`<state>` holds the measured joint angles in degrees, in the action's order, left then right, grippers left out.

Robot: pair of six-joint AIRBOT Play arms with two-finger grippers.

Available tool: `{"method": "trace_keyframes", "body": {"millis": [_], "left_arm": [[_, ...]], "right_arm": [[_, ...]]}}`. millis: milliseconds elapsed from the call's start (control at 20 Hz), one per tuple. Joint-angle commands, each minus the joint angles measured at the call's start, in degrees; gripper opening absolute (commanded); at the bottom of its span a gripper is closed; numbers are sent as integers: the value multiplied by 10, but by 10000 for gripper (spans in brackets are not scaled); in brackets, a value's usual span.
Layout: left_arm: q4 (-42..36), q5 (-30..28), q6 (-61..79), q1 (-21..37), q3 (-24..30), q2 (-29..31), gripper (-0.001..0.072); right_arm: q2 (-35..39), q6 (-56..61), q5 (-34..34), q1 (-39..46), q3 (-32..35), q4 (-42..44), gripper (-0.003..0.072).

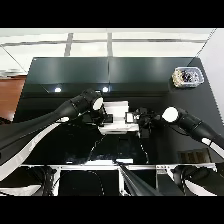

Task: Fold the box and place the chain.

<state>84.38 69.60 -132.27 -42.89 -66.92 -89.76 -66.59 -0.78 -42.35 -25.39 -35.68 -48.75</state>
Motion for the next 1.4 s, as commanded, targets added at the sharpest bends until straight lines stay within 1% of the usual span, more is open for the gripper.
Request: {"method": "trace_keyframes", "body": {"millis": [0, 100, 250, 300, 350, 400, 450, 500, 550, 700, 800, 950, 1150, 1200, 1250, 1300, 1350], "left_arm": [[-8, 0, 0, 0, 0, 0, 26], [-9, -1, 0, 0, 0, 0, 26], [-9, -1, 0, 0, 0, 0, 26], [-9, 0, 0, 0, 0, 0, 26], [-9, 0, 0, 0, 0, 0, 26], [-9, 0, 0, 0, 0, 0, 26], [-9, 0, 0, 0, 0, 0, 26], [-9, 0, 0, 0, 0, 0, 26], [-10, 0, 0, 0, 0, 0, 26], [-11, -1, 0, 0, 0, 0, 26], [-11, 0, 0, 0, 0, 0, 26], [-11, -1, 0, 0, 0, 0, 26], [-14, 0, 0, 0, 0, 0, 26], [-14, 0, 0, 0, 0, 0, 26], [-14, -1, 0, 0, 0, 0, 26], [-14, -2, 0, 0, 0, 0, 26], [-14, -2, 0, 0, 0, 0, 26]], "right_arm": [[9, 9, 8, 0, 0, -35, 720], [4, 6, 24, 0, 0, -25, 720], [-7, -35, 26, 0, 0, 47, 720], [-9, -52, 27, 0, 0, 59, 598], [-10, -57, 27, 0, 0, 68, 443], [-10, -57, 26, 0, 0, 70, 432], [-11, -56, 16, 0, 0, 70, 403], [-12, -52, 7, 0, 0, 74, 259], [-15, -49, -1, 0, 0, 89, 241], [-29, -49, 8, -12, 0, 151, 241], [-49, -48, 9, -26, 0, 208, 241], [-63, -41, 23, -29, 0, 204, 242], [-59, -23, 12, 0, 0, 172, 243], [-55, -15, 12, 9, 0, 171, 284], [-50, -14, 1, 16, 0, 171, 213], [-44, -14, -16, 21, 0, 167, 81], [-39, -13, -30, 22, 0, 160, 86]]}}
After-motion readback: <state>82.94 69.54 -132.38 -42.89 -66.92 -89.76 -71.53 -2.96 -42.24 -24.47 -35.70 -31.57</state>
